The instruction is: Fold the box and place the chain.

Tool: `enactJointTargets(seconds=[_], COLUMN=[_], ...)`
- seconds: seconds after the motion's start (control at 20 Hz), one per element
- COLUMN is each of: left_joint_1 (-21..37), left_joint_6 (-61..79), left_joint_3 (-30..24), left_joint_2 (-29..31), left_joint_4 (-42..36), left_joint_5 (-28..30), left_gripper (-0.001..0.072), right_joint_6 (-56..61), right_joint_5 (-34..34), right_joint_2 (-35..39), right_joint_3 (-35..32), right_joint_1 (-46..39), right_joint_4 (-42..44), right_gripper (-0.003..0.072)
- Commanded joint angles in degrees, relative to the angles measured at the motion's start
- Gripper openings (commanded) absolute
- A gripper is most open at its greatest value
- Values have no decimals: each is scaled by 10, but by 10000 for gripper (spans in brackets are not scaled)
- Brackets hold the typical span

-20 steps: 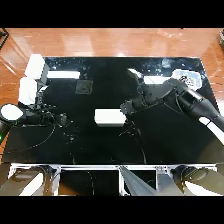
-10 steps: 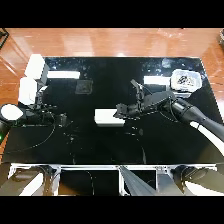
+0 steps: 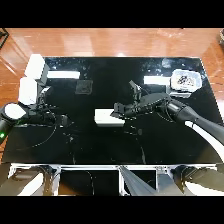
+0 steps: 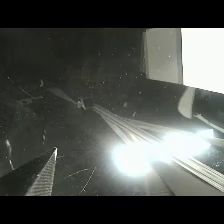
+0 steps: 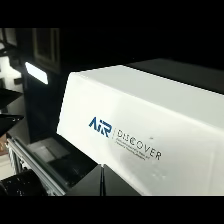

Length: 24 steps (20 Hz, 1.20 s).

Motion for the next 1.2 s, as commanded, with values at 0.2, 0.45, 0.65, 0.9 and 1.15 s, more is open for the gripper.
enactJointTargets(seconds=[0.2, 0.45, 0.65, 0.9, 1.15], left_joint_1=[0, 0, 0, 0, -57], left_joint_6=[0, 0, 2, 51, 163], left_joint_3=[0, 0, 0, 17, 136], left_joint_2=[-6, -6, -6, -6, -72], left_joint_4=[-11, -12, -12, -46, -84], left_joint_5=[-4, -3, -2, -7, -28], left_gripper=[619, 620, 619, 620, 620], right_joint_6=[-1, -7, -7, -57, -49], right_joint_5=[18, 22, 20, -22, -86], right_joint_2=[-36, -39, -39, -4, 142], right_joint_3=[1, 1, 1, 1, 0], right_joint_1=[8, 8, 8, 7, -56], right_joint_4=[-10, -14, -14, -9, -106], right_gripper=[20, 20, 20, 20, 19])
